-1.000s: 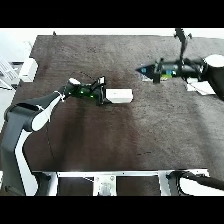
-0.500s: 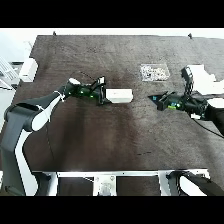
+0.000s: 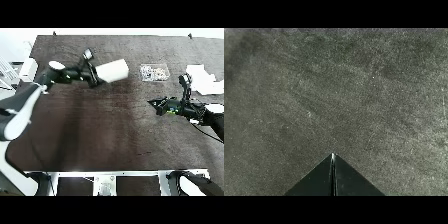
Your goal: Fold the box and place the chain.
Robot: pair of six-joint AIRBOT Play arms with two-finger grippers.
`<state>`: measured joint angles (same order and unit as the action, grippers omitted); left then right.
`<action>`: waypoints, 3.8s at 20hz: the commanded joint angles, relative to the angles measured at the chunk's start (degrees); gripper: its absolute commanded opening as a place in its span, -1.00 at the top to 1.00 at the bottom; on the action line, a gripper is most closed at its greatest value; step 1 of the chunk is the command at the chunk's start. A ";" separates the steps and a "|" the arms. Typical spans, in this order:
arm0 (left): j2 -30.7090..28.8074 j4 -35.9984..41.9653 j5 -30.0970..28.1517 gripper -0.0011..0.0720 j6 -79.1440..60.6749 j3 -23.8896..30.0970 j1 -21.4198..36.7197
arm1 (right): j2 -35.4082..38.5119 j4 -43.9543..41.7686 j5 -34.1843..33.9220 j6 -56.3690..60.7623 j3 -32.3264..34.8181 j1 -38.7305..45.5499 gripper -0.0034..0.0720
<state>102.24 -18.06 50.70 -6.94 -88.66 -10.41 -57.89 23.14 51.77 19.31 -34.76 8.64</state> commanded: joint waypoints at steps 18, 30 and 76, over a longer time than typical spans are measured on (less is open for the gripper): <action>0.52 -7.19 -27.02 0.93 23.63 8.00 28.46 | 0.00 -1.77 -6.25 -0.04 0.22 -0.04 0.88; 9.57 -7.96 -32.00 0.93 31.61 0.15 25.77 | -0.61 -7.72 -7.87 -0.07 0.28 -0.07 0.88; -6.36 -22.58 -17.49 0.76 43.58 0.55 27.56 | 1.53 -8.15 -7.91 -1.14 0.33 -0.09 0.88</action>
<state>100.62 -40.95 24.80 37.15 -88.05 16.47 -57.76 15.00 43.94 19.11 -34.41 8.60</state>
